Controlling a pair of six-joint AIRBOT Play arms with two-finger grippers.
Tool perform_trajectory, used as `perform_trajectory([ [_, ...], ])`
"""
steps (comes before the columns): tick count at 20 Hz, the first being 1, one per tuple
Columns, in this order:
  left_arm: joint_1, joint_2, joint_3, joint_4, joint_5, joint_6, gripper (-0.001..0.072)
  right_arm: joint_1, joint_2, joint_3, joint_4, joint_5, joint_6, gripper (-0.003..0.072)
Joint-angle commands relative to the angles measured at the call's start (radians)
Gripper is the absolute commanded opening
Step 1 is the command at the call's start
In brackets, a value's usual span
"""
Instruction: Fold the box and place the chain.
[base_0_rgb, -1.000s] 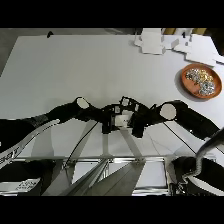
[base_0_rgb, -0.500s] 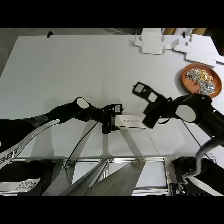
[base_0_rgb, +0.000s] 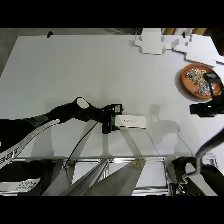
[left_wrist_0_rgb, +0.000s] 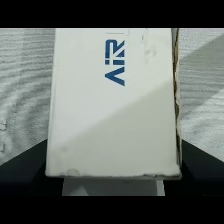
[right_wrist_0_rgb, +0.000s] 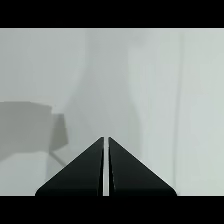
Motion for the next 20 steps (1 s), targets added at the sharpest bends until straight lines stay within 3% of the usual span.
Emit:
perform_trajectory([
  [1, 0.001, 0.001, 0.000, 0.000, 0.000, 0.000, 0.0211, -0.166, 0.003, 0.000, 0.002, 0.114, 0.027, 0.0031],
  [20, 0.001, 0.001, 0.000, 0.000, -0.003, 0.000, 0.0210, -0.192, 0.003, 0.000, 0.002, 0.116, 0.027, 0.0031],
])
